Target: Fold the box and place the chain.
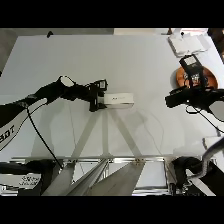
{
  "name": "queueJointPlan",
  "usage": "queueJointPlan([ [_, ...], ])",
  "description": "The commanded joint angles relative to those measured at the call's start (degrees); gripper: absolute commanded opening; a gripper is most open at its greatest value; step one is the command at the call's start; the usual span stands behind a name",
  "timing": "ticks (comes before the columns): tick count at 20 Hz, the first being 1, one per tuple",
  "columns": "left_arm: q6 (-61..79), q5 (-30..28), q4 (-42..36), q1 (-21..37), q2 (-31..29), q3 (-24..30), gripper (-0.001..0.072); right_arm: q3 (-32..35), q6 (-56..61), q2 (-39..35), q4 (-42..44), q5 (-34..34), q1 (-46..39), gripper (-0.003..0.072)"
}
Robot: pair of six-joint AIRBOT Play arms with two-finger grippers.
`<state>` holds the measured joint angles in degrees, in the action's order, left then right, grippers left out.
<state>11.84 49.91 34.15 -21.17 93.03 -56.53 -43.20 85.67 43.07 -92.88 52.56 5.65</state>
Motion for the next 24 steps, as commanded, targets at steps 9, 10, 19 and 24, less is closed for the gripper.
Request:
queueJointPlan([
  [9,-14.29,-1.36,11.17,0.00,-15.52,-0.02,0.0005,0.00,-0.61,0.04,-1.11,-1.20,-0.02,0.0009],
  [10,-16.06,-2.84,11.19,0.00,-18.27,-0.02,0.0005,0.00,-0.61,0.04,-1.11,-1.20,-0.02,0.0009],
  [19,-47.23,-23.19,28.02,3.91,-36.02,-0.02,0.0005,0.00,-0.59,0.04,-0.92,-1.14,-0.02,0.0009],
  [24,-74.20,-23.10,37.86,15.82,-36.94,-0.02,0.0004,0.00,-0.57,0.04,-0.90,-1.16,-0.02,0.0009],
])
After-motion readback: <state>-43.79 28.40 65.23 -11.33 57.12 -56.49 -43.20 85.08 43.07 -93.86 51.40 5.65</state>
